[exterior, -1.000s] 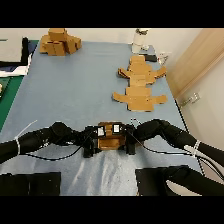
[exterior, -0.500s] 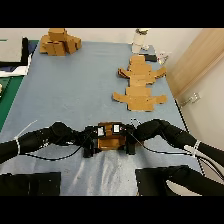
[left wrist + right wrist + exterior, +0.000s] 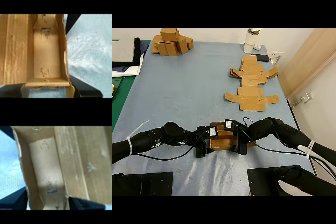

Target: Fold the box.

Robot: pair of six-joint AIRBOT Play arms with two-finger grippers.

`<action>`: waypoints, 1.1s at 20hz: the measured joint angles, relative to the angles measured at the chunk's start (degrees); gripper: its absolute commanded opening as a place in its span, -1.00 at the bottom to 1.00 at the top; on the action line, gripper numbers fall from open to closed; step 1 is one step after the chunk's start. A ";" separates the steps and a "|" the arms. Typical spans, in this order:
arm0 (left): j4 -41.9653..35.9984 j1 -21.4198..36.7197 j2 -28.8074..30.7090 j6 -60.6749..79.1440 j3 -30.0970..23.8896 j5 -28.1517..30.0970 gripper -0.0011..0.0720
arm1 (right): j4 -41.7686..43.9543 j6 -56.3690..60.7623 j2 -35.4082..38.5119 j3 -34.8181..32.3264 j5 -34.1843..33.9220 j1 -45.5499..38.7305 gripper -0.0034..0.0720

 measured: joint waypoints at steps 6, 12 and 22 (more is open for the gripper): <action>0.00 0.00 0.00 -0.04 0.00 -0.04 0.45 | -10.45 14.12 5.86 0.59 -4.90 0.00 0.96; 0.00 0.00 0.00 -0.04 0.00 -0.04 0.45 | -19.82 36.02 16.74 2.32 -14.60 0.00 0.96; 0.00 0.00 0.00 -0.04 0.00 -0.07 0.45 | -7.43 60.89 30.40 3.21 -19.52 0.00 0.96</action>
